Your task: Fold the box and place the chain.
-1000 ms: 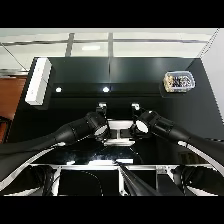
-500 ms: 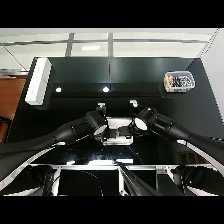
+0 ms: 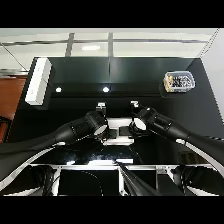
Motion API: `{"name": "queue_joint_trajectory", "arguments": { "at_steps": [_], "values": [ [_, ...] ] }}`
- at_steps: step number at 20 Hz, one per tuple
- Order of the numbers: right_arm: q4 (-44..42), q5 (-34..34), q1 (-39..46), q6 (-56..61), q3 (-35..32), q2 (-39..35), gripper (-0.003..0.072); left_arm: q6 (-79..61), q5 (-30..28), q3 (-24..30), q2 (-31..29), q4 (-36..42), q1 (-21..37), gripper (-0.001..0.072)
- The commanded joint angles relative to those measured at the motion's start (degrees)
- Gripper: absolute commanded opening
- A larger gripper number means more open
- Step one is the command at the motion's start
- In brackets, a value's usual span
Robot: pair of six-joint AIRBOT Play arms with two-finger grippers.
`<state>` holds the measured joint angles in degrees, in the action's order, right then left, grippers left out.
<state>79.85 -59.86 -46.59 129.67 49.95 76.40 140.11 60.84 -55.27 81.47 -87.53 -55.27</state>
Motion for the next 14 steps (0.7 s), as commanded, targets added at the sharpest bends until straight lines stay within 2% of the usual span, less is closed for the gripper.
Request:
{"name": "queue_joint_trajectory", "arguments": {
  "at_steps": [1, 4, 5, 6, 10, 14],
  "values": [
    [0.2, 0.46, -0.07, -0.17, 0.04, 0.07, 0.0013, -0.22, -0.28, 0.0, 0.0, -0.24, 0.0, 0.0026],
    [0.15, 0.59, -0.07, -0.13, 0.04, 0.04, 0.0035, -0.2, -0.31, 0.0, 0.0, -0.26, 0.0, 0.0026],
    [0.15, 0.52, -0.04, -0.15, 0.07, -0.13, 0.0242, -0.22, -0.31, 0.0, 0.0, -0.26, 0.0, 0.0026],
    [0.15, 0.13, -0.07, -0.22, 0.09, -0.48, 0.0359, -0.22, -0.31, 0.0, 0.0, -0.26, 0.0, 0.0026],
    [0.31, -4.24, 0.15, -5.84, 0.09, -6.73, 0.0357, -0.22, -0.31, 0.0, 0.0, -0.26, 0.0, 0.0026],
    [7.08, -11.61, 2.73, -8.5, 0.09, -22.58, 0.0357, -0.2, -0.31, 0.0, 0.0, -0.26, 0.0, 0.0026]
  ]
}}
